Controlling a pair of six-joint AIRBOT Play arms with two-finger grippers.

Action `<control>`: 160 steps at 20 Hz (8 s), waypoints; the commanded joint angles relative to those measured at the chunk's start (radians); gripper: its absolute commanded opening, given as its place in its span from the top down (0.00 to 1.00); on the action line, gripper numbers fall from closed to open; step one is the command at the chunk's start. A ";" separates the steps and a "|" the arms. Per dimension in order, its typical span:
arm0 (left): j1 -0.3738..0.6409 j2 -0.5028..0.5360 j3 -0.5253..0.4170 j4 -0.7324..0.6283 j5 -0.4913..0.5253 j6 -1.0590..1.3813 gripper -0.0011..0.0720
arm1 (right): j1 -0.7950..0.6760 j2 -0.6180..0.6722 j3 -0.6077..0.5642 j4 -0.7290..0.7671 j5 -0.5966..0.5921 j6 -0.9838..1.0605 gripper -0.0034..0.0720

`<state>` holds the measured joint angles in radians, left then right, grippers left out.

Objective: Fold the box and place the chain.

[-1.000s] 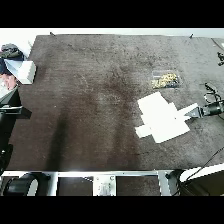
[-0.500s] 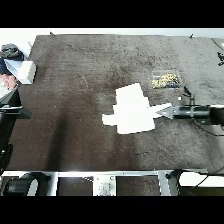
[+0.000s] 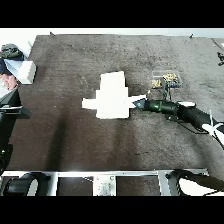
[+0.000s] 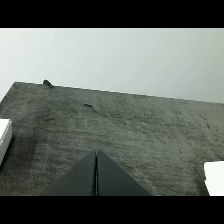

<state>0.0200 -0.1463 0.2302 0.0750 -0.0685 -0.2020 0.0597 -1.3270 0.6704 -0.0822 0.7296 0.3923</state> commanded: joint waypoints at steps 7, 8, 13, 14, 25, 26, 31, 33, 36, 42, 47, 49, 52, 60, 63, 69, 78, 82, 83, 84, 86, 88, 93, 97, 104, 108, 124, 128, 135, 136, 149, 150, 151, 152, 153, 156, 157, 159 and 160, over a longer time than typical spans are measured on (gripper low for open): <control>0.000 0.000 0.000 -0.002 -0.124 0.044 0.01 | 0.077 -0.131 0.120 0.026 -0.093 -0.061 0.94; 0.000 -0.003 0.000 -0.001 -0.166 0.058 0.06 | 0.077 -0.132 0.120 0.027 -0.106 -0.060 0.94; 0.000 -0.193 0.084 -0.009 -0.368 0.185 0.06 | 0.077 -0.165 0.120 0.101 -0.107 -0.142 0.94; 0.000 -0.264 0.124 -0.009 -0.393 0.186 0.06 | 0.079 -0.179 0.120 0.146 -0.101 -0.169 0.94; -0.001 -1.214 0.825 0.066 -0.877 0.071 0.06 | 0.107 -0.201 0.112 0.268 -0.090 -0.253 0.94; -0.008 -1.284 0.906 0.145 -0.911 -0.010 0.06 | 0.105 -0.201 0.112 0.266 -0.092 -0.259 0.94; -0.087 -1.591 1.311 0.462 -1.059 -0.343 0.06 | 0.103 -0.210 0.112 0.267 -0.107 -0.290 0.94; -0.110 -1.667 1.413 0.473 -1.068 -0.378 0.06 | 0.103 -0.224 0.112 0.267 -0.105 -0.293 0.94; -0.133 -1.759 1.521 0.512 -1.093 -0.414 0.06 | 0.104 -0.226 0.113 0.274 -0.098 -0.323 0.94; -0.138 -1.868 1.612 0.521 -1.118 -0.424 0.06 | 0.103 -0.226 0.113 0.274 -0.098 -0.342 0.94; -0.138 -1.900 1.614 0.539 -1.096 -0.426 0.06 | 0.103 -0.225 0.113 0.274 -0.098 -0.350 0.94; -0.138 -1.914 1.615 0.534 -1.100 -0.426 0.06 | 0.103 -0.225 0.113 0.274 -0.098 -0.371 0.94; -0.138 -1.935 1.614 0.519 -1.112 -0.423 0.06 | 0.103 -0.225 0.113 0.274 -0.094 -0.371 0.94; -0.138 -2.000 1.617 0.418 -1.249 -0.389 0.17 | 0.103 -0.225 0.113 0.274 -0.083 -0.375 0.94; -0.137 -2.000 1.617 0.388 -1.268 -0.364 0.33 | 0.103 -0.225 0.113 0.273 -0.083 -0.375 0.94; -0.138 -2.000 1.617 0.381 -1.345 -0.339 0.51 | 0.103 -0.225 0.113 0.270 -0.109 -0.375 0.94; -0.140 -2.000 1.617 0.362 -1.357 -0.340 0.65 | 0.103 -0.225 0.113 0.269 -0.109 -0.375 0.94; -0.169 -2.000 1.617 0.364 -1.351 -0.309 0.65 | 0.103 -0.225 0.113 0.264 -0.109 -0.375 0.94; -0.169 -2.000 1.617 0.365 -1.351 -0.309 0.67 | 0.103 -0.225 0.113 0.262 -0.109 -0.375 0.94; -0.166 -2.000 1.617 0.367 -1.356 -0.311 0.71 | 0.103 -0.225 0.113 0.262 -0.109 -0.375 0.94; -0.166 -2.000 1.617 0.370 -1.365 -0.313 0.80 | 0.103 -0.225 0.113 0.262 -0.109 -0.375 0.94; -0.166 -2.000 1.617 0.370 -1.364 -0.309 0.84 | 0.103 -0.225 0.113 0.261 -0.109 -0.375 0.94; -0.166 -2.000 1.617 0.376 -1.397 -0.172 0.97 | 0.087 -0.209 0.113 0.216 -0.097 -0.374 0.39; -0.166 -2.000 1.617 0.376 -1.445 0.067 0.97 | 0.018 -0.124 0.113 0.216 -0.098 -0.362 0.39; -0.166 -1.985 1.608 0.396 -1.440 0.340 0.98 | -0.032 -0.096 0.192 -0.168 -0.073 -0.043 0.39; -0.166 -1.984 1.559 0.386 -1.343 0.417 0.98 | -0.031 -0.098 0.208 -0.174 -0.090 -0.043 0.39; -0.141 -1.969 1.468 0.363 -1.248 0.552 0.98 | -0.024 -0.099 0.208 -0.232 -0.132 -0.117 0.39; -0.141 -1.983 1.468 0.363 -1.239 0.578 0.98 | -0.024 -0.099 0.208 -0.232 -0.124 -0.169 0.39; -0.141 -1.983 1.468 0.411 -1.228 0.578 0.97 | -0.024 -0.099 0.208 -0.208 -0.024 -0.394 0.39; -0.141 -1.983 1.468 0.415 -1.228 0.577 0.97 | -0.024 -0.098 0.208 -0.196 -0.003 -0.441 0.39; -0.141 -1.983 1.468 0.414 -1.225 0.577 0.97 | 0.195 -0.101 0.205 -0.334 -0.058 -0.762 0.03; -0.141 -1.983 1.468 0.414 -1.225 0.577 0.97 | 0.212 -0.106 0.206 -0.350 -0.069 -0.762 0.03; -0.141 -1.983 1.468 0.414 -1.225 0.577 0.97 | 0.224 -0.115 0.206 -0.349 -0.068 -0.762 0.03; -0.141 -1.983 1.468 0.414 -1.225 0.577 0.97 | 0.233 -0.129 0.206 -0.349 -0.068 -0.763 0.03; -0.141 -1.983 1.468 0.414 -1.225 0.577 0.97 | 0.239 -0.145 0.207 -0.349 -0.068 -0.763 0.03; -0.141 -1.983 1.468 0.413 -1.225 0.577 0.97 | 0.255 -0.189 0.221 -0.354 -0.076 -0.763 0.03; -0.141 -1.983 1.468 0.412 -1.225 0.577 0.97 | 0.266 -0.199 0.225 -0.367 -0.087 -0.763 0.03; -0.141 -1.983 1.468 0.412 -1.225 0.576 0.97 | 0.287 -0.207 0.225 -0.372 -0.121 -0.767 0.03; -0.141 -1.983 1.468 0.412 -1.224 0.577 0.97 | 0.294 -0.212 0.228 -0.383 -0.136 -0.766 0.03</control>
<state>-0.1207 -2.1288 1.6989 0.4873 -1.2938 0.3744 0.3305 -1.5200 0.8925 -0.4419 0.6373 -0.3698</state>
